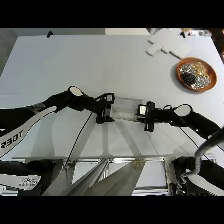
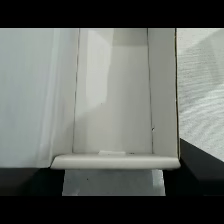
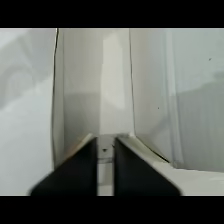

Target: Fold the box and place the chain.

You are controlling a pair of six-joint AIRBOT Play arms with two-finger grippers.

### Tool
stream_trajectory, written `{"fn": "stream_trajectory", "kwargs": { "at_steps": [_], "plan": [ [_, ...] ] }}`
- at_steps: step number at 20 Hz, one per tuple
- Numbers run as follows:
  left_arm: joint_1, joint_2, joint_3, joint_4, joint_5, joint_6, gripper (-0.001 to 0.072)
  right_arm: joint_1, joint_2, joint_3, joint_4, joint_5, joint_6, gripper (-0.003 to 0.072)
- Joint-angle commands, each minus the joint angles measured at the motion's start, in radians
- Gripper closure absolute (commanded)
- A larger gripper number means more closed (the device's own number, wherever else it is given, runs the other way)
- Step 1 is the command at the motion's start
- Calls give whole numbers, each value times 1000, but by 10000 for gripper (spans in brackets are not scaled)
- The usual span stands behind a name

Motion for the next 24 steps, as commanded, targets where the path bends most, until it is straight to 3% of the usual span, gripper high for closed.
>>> {"fn": "stream_trajectory", "kwargs": {
  "at_steps": [1,5,9,11,15,18,24],
  "plan": [
    [0,0,0,1,0,2,610,-1,64,0,-86,5,332,669],
    [0,0,0,1,0,2,610,-1,217,0,-185,-2,811,669],
    [0,0,0,1,0,2,610,-93,335,0,-542,-1,1569,669],
    [0,0,0,1,0,2,610,-190,349,0,-663,42,1758,669],
    [0,0,0,1,0,2,610,-371,343,0,-671,138,1789,670],
    [0,0,0,1,0,2,610,-393,281,0,-653,146,1806,670],
    [0,0,0,1,0,2,610,-367,72,0,-330,162,1606,670]
  ]
}}
